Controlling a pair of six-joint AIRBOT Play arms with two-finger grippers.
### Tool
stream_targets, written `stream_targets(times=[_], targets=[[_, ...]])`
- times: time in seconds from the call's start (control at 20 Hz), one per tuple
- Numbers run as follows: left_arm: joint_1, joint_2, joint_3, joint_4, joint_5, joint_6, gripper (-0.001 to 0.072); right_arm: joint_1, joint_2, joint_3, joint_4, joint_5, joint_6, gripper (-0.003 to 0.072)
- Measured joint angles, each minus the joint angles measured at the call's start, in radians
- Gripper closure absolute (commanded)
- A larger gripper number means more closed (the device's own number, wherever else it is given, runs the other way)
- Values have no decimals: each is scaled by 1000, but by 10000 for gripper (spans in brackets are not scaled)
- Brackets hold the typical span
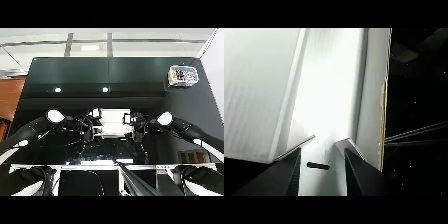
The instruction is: Fold the box and place the chain.
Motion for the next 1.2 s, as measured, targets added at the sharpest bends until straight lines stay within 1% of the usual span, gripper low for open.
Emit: stream_targets(times=[0.05,0.1,0.2,0.25,0.3,0.45,0.5,0.65,0.7,0.75,0.8,0.9,0.95,1.0,1.05,1.1,1.15,1.2], targets=[[-2,-6,0,-2,0,0,391,0,0,0,0,0,0,561],[-3,-10,0,-4,0,0,489,0,0,0,0,0,0,562],[-5,-17,0,-6,-2,3,500,0,0,0,0,0,0,562],[-5,-18,0,-7,-2,3,479,0,0,0,0,0,0,562],[-5,-20,0,-7,-2,3,394,0,0,0,0,0,0,561],[-5,-22,0,-7,-2,3,399,0,0,0,0,0,0,561],[-5,-22,0,-7,-2,3,422,0,0,0,0,0,0,561],[-5,-23,0,-7,-1,3,414,0,0,0,1,0,0,562],[-5,-23,0,-7,-1,3,381,0,0,0,1,0,0,561],[-5,-23,0,-8,0,3,284,0,0,0,1,0,0,562],[-5,-23,0,-13,2,4,281,0,0,0,1,0,0,561],[-5,-24,0,-31,2,22,313,0,0,0,2,0,1,561],[-5,-24,0,-43,2,31,500,0,0,0,2,0,2,562],[-5,-24,0,-56,0,41,513,0,0,0,2,0,1,561],[-6,-24,0,-62,-2,48,319,0,0,0,2,0,1,562],[-6,-24,0,-66,-2,52,232,0,0,0,2,0,1,561],[-6,-24,0,-70,-2,53,497,0,0,0,2,0,1,562],[-6,-24,0,-70,-2,56,676,0,0,0,2,0,1,561]])
